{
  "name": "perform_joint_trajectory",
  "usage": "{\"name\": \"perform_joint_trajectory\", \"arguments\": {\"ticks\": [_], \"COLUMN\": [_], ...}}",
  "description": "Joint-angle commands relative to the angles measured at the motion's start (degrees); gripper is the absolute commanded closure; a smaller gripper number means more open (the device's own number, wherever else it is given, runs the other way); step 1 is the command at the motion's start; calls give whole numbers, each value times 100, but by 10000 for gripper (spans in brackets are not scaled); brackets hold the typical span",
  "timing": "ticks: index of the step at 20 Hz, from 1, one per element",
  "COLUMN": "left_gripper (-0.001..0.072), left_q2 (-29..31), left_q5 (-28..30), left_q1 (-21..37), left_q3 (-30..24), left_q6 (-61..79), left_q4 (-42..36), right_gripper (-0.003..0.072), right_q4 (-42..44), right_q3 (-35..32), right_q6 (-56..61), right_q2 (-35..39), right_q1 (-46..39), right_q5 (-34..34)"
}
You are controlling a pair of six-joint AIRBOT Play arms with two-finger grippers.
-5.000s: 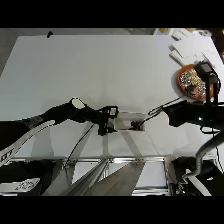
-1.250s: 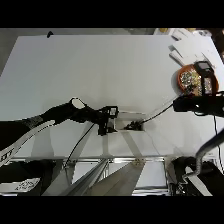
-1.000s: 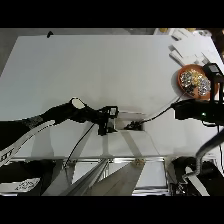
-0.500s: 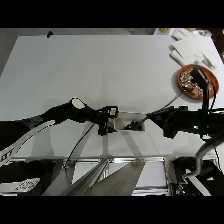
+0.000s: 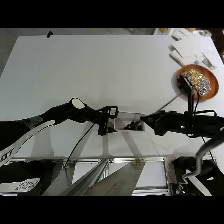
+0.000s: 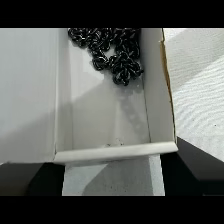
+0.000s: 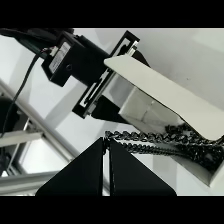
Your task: Fold the box and place the chain.
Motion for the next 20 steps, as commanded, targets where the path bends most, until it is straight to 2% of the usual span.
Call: {"name": "perform_joint_trajectory", "arguments": {"ticks": [1, 5, 6, 7, 8, 9, 13, 14, 15, 16, 19, 20], "left_gripper": [317, 317, 317, 317, 317, 317, 317, 317, 317, 317, 317, 317], "left_q2": [2, 2, 2, 2, 0, 2, 2, 2, 2, 2, 2, 2], "left_q5": [2, 2, 2, 2, 2, 0, 2, 2, 4, 0, 2, 2], "left_q1": [4, 4, 4, 4, 4, 4, 4, 4, 4, 4, 4, 4], "left_q3": [0, 0, 0, 0, 0, 0, 0, 0, 0, 0, 0, 0], "left_q6": [2, 2, 2, 2, 2, 2, 2, 2, 2, 2, 2, 4], "left_q4": [2, 2, 2, 2, 2, 2, 2, 2, 2, 2, 2, 2], "right_gripper": [672, 669, 630, 550, 503, 501, 508, 546, 632, 671, 671, 672], "right_q4": [472, 479, 483, 501, 573, 717, 848, 822, 758, 723, 638, 341], "right_q3": [-127, -127, -127, -125, -125, -114, 380, 597, 850, 1073, 1397, 1397], "right_q6": [-446, -481, -481, -483, -507, -605, -802, -815, -970, -1172, -1246, -1246], "right_q2": [-361, -960, -1016, -1014, -990, -977, -981, -994, -1025, -1084, -1519, -1740], "right_q1": [7, 7, 7, 7, 7, 2, -24, -149, -389, -678, -1287, -1353], "right_q5": [-350, -251, -188, -162, -155, -153, 15, 101, 168, 216, -61, -146]}}
